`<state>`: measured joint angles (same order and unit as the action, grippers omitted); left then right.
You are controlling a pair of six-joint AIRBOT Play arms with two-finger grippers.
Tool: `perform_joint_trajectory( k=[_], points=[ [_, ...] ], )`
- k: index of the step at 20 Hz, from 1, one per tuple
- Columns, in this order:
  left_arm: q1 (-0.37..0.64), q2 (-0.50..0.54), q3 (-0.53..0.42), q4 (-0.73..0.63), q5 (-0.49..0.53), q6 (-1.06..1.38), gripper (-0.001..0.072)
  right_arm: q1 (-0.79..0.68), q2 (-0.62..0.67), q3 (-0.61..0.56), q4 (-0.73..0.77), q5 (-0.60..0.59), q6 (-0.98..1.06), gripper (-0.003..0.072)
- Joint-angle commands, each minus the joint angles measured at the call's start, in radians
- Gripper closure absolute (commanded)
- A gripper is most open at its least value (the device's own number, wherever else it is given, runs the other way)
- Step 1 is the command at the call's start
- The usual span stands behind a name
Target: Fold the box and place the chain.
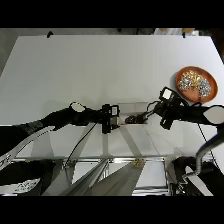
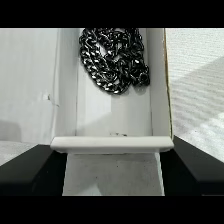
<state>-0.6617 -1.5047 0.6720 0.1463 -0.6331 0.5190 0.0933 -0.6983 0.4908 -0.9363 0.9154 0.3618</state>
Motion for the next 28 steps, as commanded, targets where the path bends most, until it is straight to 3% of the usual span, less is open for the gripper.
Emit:
perform_joint_trajectory(
  k=[1,5,9,11,16,20,22,24,28],
  points=[
    [-0.001,0.0,0.0,0.0,0.0,0.0,0.0398,0.001,0.151,0.0,0.174,0.047,0.116,0.0671],
    [-0.001,0.0,0.0,0.0,0.0,0.0,0.0398,0.001,0.179,0.0,0.431,0.061,0.116,0.0671],
    [-0.001,0.0,0.0,0.0,0.0,0.0,0.0398,0.064,0.171,0.0,0.47,0.051,0.115,0.0671],
    [-0.001,0.0,0.0,0.0,0.0,0.0,0.0398,0.154,0.14,0.0,0.469,-0.01,0.111,0.0671],
    [-0.001,0.0,0.0,0.0,0.0,0.0,0.0398,0.373,-0.06,0.0,0.388,-0.202,0.11,0.067],
    [-0.001,0.0,0.0,0.0,0.0,0.0,0.0398,0.396,-0.196,0.0,0.258,-0.255,0.162,0.0666],
    [-0.001,0.0,0.0,0.0,0.0,0.0,0.0398,0.396,-0.199,0.002,0.244,-0.262,0.165,0.0532],
    [-0.001,0.0,0.0,0.0,0.0,0.0,0.0398,0.374,-0.169,0.029,0.237,-0.239,0.164,0.0518],
    [-0.001,0.0,0.0,0.0,0.0,0.0,0.0398,0.187,-0.103,0.142,0.116,-0.032,0.153,0.0518]
  ],
)
